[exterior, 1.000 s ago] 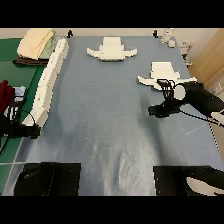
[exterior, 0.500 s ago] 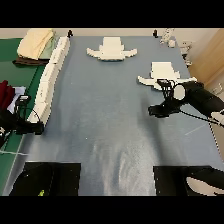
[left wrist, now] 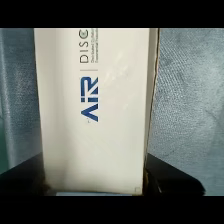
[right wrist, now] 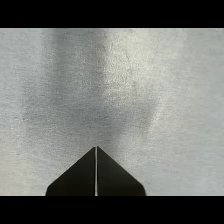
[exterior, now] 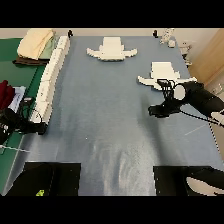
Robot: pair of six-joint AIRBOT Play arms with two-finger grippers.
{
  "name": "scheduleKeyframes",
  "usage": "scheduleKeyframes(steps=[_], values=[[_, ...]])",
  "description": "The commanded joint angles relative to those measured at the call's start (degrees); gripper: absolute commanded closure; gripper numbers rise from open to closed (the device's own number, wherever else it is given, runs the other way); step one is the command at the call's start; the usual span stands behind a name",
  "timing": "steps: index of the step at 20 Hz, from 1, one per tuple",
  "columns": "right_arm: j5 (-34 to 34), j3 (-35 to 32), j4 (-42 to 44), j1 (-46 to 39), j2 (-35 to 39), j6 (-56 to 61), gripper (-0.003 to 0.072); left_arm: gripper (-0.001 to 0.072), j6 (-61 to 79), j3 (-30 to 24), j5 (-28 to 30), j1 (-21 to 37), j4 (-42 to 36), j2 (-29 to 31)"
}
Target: Fold the box.
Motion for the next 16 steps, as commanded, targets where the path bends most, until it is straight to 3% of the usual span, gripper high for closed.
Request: scheduleKeyframes(steps=[1,5,6,7,10,14,16], values=[[0.0,0.0,0.0,0.0,0.0,0.0,0.0668,0.0264,0.0,0.0,0.3,0.0,0.7,-0.2],[0.0,0.0,0.0,0.0,0.0,0.0,0.0668,0.0258,0.0,0.0,1.0,0.0,0.8,-0.2],[0.0,0.0,0.0,0.0,0.0,0.0,0.0668,0.0106,-0.1,0.0,1.0,0.0,1.3,-0.2],[0.0,0.0,0.0,0.0,0.0,0.0,0.0668,0.0005,-0.9,0.0,1.0,0.0,1.7,-0.2],[0.0,0.0,0.0,0.0,0.0,0.0,0.0668,0.0004,-1.0,0.1,-1.7,0.0,4.1,-0.1],[0.0,0.0,0.0,0.0,0.0,0.0,0.0668,0.0005,-6.3,4.3,-17.1,0.0,13.5,0.0],[0.0,0.0,0.0,0.0,0.0,0.0,0.0668,0.0005,-8.7,8.2,-25.8,0.0,13.8,0.5]])
